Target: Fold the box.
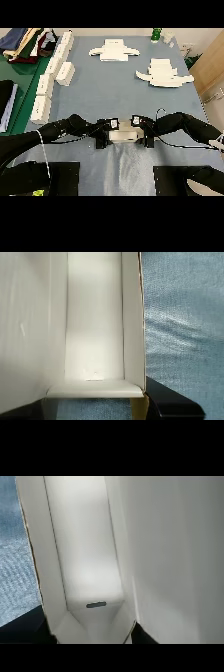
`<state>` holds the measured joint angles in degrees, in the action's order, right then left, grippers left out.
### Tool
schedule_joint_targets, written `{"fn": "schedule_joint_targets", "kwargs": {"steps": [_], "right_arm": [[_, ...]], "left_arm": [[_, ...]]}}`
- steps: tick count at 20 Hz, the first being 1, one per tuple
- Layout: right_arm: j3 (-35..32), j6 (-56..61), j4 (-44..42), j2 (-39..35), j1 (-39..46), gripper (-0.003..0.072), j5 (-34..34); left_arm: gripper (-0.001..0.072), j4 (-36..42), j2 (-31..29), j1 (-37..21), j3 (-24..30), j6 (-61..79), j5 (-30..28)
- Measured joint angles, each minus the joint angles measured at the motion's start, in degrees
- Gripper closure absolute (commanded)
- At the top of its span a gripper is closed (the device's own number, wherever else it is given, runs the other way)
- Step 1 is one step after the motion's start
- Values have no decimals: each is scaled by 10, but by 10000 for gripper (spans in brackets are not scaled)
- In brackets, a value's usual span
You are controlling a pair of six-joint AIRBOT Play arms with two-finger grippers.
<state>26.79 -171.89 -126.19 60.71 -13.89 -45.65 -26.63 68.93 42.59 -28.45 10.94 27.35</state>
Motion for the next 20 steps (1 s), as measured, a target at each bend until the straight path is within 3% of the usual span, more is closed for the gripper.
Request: {"fn": "schedule_joint_targets", "kwargs": {"steps": [3, 4, 5, 6, 13, 20], "right_arm": [[0, 0, 0, 0, 0, 278, 0], [0, 0, 0, 0, 0, 176, 1], [0, 0, 0, 0, 0, 17, 1], [0, 0, 0, 0, 0, -33, 1], [9, 45, 37, -23, 0, -34, -5], [27, 184, 159, -97, 0, -33, -94]], "left_arm": [[287, 0, 0, 0, 0, 0, -1], [287, 0, 0, 0, 0, 0, -1], [287, 0, 0, 0, 0, 0, -1], [287, 0, 0, 0, 0, 1, -3], [287, 2, 0, 0, 0, 0, -5], [287, 1, 0, 0, 0, 0, -6]]}}
